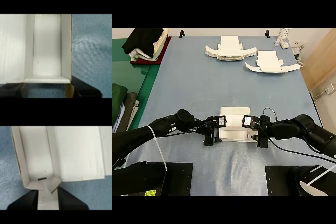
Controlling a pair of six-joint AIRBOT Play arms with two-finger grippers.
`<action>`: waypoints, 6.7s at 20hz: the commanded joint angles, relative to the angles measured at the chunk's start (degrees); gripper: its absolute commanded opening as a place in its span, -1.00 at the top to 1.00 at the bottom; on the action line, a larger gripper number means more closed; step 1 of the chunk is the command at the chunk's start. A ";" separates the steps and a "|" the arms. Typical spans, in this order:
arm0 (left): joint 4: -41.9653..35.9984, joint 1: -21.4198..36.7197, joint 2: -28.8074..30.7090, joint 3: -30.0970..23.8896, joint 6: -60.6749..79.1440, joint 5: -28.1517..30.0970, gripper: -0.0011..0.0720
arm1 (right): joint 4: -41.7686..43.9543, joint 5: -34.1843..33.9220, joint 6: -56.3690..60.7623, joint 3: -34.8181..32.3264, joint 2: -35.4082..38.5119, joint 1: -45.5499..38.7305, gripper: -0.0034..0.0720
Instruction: Fold the box.
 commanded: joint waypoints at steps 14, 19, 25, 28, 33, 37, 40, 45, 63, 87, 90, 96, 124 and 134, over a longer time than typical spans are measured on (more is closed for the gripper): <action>0.02 0.07 0.02 0.00 0.00 0.00 -0.39 | 10.03 3.32 -10.51 0.02 -2.03 0.07 0.68; 0.02 0.07 0.02 0.00 0.00 0.00 -0.39 | 14.10 3.48 -13.66 0.02 -4.15 0.09 -0.20; 0.02 0.07 0.02 0.00 0.00 0.00 -0.39 | 11.58 4.44 -13.40 0.52 -4.28 0.04 -0.40; 0.02 0.07 0.02 0.00 0.00 0.00 -0.39 | 4.31 0.68 -3.96 2.01 -2.58 0.04 -0.36; 0.02 0.07 0.02 0.00 0.00 0.00 -0.39 | -19.37 -11.17 23.65 5.35 0.98 0.04 0.50; 0.02 0.07 0.02 0.00 0.00 0.00 -0.39 | -40.22 -21.73 49.94 5.62 1.64 -1.31 0.89; 0.02 0.07 0.02 0.00 0.00 0.00 -0.39 | -40.30 -26.69 63.58 5.62 0.81 -10.14 0.91; 0.02 0.07 0.02 0.00 0.00 0.00 -0.39 | -4.22 -24.35 56.61 5.60 -3.48 -36.63 0.91; 0.02 0.07 0.02 0.00 0.00 0.00 -0.39 | 27.82 -29.27 34.36 0.74 -17.35 -49.24 0.91; 0.02 0.07 0.02 0.00 0.00 0.00 -0.39 | 32.83 -27.02 38.18 4.31 -8.81 -30.91 -0.38; 0.02 0.07 0.02 0.00 0.00 0.00 -0.39 | 31.74 -22.05 38.29 4.33 -8.81 -23.41 -0.38; 0.02 0.07 0.02 0.00 0.00 0.00 -0.39 | 10.64 -12.22 61.99 10.08 -11.02 -6.51 -0.38; 0.02 0.07 0.02 0.00 0.00 0.00 -0.39 | -19.56 -22.86 108.24 26.34 -30.16 15.80 0.91; 0.02 0.07 0.02 0.00 0.00 0.00 -0.39 | -19.30 -27.26 108.13 26.34 -29.05 15.80 -0.09</action>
